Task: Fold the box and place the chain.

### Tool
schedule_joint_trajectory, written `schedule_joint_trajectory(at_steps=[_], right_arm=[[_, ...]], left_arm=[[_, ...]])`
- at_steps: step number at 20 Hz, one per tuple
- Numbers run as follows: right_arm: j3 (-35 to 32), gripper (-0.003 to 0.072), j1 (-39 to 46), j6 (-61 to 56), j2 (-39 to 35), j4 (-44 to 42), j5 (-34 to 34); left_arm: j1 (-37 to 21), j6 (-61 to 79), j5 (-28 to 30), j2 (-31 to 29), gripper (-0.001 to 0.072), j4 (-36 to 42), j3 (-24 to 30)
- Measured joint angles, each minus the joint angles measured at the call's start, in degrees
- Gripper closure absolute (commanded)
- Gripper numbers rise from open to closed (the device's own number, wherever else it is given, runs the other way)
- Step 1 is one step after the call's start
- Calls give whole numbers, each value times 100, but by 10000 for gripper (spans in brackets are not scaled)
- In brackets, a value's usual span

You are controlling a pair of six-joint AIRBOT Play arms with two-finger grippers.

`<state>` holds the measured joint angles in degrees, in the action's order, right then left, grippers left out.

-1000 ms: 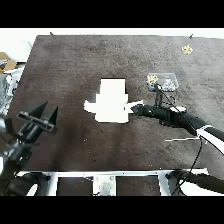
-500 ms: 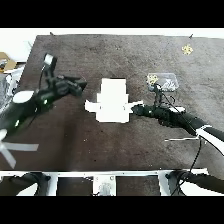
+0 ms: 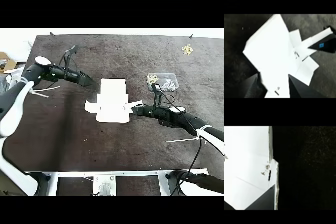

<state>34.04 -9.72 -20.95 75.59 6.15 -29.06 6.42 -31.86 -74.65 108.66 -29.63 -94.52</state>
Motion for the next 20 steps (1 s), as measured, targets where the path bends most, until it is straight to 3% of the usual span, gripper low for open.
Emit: schedule_joint_trajectory(at_steps=[3, 6, 20], right_arm=[[0, 688, 0, 26, 0, 2, -2], [0, 688, 0, 39, 0, 2, -2], [0, 687, 0, 44, 0, 4, 0]], left_arm=[[15, -271, -435, 691, 282, -153, -614], [109, -306, -643, 1091, 282, -181, -885], [638, 103, -966, 1786, 304, 448, -1040]])
